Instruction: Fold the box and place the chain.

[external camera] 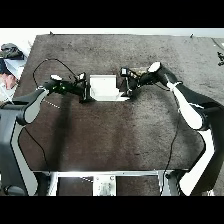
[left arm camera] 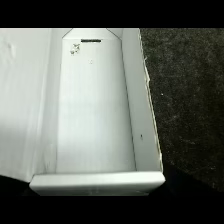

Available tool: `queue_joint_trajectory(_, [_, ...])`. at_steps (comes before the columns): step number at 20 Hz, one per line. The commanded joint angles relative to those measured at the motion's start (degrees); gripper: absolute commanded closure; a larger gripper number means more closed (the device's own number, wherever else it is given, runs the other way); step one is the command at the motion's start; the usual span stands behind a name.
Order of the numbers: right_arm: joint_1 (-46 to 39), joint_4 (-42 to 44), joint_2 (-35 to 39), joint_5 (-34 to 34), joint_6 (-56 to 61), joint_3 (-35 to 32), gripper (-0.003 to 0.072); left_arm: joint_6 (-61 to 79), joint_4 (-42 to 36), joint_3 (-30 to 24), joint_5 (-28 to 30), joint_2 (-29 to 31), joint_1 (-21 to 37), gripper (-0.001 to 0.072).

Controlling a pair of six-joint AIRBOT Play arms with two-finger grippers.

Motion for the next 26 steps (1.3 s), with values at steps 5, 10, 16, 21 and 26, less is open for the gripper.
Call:
queue_joint_trajectory(5, [-0.8,13.9,5.0,3.1,6.7,0.1,0.0694,0.0,0.0,0.0,0.0,0.0,0.0,0.0363])
queue_joint_trajectory(10, [-0.8,21.7,2.5,-8.2,6.7,0.0,0.0694,0.0,0.0,0.0,0.0,0.0,0.0,0.0363])
queue_joint_trajectory(16, [0.2,25.1,-1.0,-10.9,6.6,0.0,0.0695,0.0,0.0,0.0,0.0,0.0,0.0,0.0363])
queue_joint_trajectory(21, [0.7,25.0,-3.3,-13.9,6.7,0.0,0.0694,0.0,0.0,0.0,0.0,0.0,0.0,0.0363])
queue_joint_trajectory(26, [0.8,24.6,-5.9,-12.7,6.7,0.0,0.0695,0.0,0.0,0.0,0.0,0.0,0.0,0.0363])
